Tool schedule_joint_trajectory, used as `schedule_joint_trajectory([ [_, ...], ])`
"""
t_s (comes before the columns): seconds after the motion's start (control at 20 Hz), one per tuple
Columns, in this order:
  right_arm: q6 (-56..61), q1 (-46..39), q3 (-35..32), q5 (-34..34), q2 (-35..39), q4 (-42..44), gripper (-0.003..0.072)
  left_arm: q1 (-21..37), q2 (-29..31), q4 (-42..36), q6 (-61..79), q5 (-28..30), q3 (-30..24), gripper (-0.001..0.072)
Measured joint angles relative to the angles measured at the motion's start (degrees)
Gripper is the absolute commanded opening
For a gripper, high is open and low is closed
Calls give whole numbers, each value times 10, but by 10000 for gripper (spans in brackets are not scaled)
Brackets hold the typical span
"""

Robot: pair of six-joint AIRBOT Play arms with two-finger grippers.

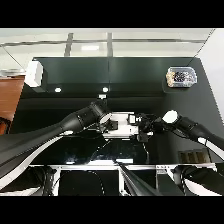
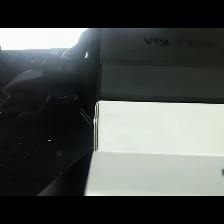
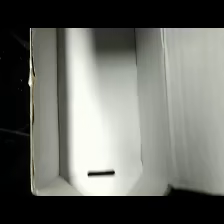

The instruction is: Fold the box and place the chain.

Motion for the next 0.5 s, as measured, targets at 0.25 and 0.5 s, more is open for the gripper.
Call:
schedule_joint_trajectory([
  [0.25, 63, -1, 8, 33, 47, -83, 694, 0, 0, 1, 9, -5, 1, 26],
  [0.5, 63, -2, 10, 39, 61, -82, 459, 0, 0, 0, 11, -4, 2, 27],
])
